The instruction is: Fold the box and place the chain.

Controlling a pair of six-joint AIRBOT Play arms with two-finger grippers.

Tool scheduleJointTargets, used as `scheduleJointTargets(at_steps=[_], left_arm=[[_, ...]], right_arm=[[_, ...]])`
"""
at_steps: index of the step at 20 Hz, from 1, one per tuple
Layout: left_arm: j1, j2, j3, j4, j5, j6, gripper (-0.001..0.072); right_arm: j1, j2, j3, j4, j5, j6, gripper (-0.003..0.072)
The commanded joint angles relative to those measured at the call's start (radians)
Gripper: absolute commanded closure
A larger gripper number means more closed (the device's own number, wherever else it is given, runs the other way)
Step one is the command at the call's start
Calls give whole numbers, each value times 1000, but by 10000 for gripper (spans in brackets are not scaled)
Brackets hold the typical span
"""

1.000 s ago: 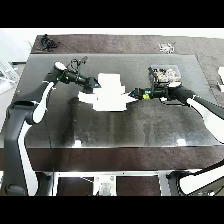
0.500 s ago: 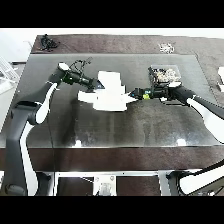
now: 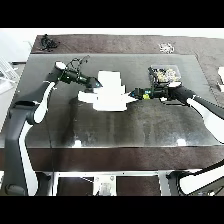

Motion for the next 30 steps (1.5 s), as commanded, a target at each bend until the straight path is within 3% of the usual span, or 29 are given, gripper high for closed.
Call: scheduleJointTargets(at_steps=[1,9,11,16,17,23,24,25,26,27,28,29,30], left_arm=[[2,-1,0,-3,-16,14,241],[-6,-11,0,-8,-11,37,242],[-6,-11,1,-11,-2,38,360],[-6,-11,0,-12,4,58,364],[-6,-11,0,-12,4,60,505],[-6,-12,-7,-11,-2,119,502],[-6,-12,-7,-11,-2,137,581],[-6,-13,-7,-11,-3,179,606],[-6,-12,-16,-13,0,247,691],[-6,-12,-29,-16,0,309,692],[-6,-12,-45,-30,8,348,694],[-6,-12,-60,-60,13,403,695],[-6,-12,-71,-90,18,462,696]], right_arm=[[0,0,0,0,0,0,682],[0,0,0,0,0,-1,682],[0,0,0,0,0,-18,682],[0,0,0,0,0,-18,682],[0,0,0,0,0,-19,682],[0,0,0,0,0,-18,682],[0,0,0,1,0,-18,682],[0,0,0,1,0,-18,682],[-2,0,0,2,0,-18,681],[-7,0,0,13,0,-18,582],[-15,0,0,42,2,-21,419],[-26,2,1,81,5,-55,360],[-39,6,1,129,5,-96,360]])
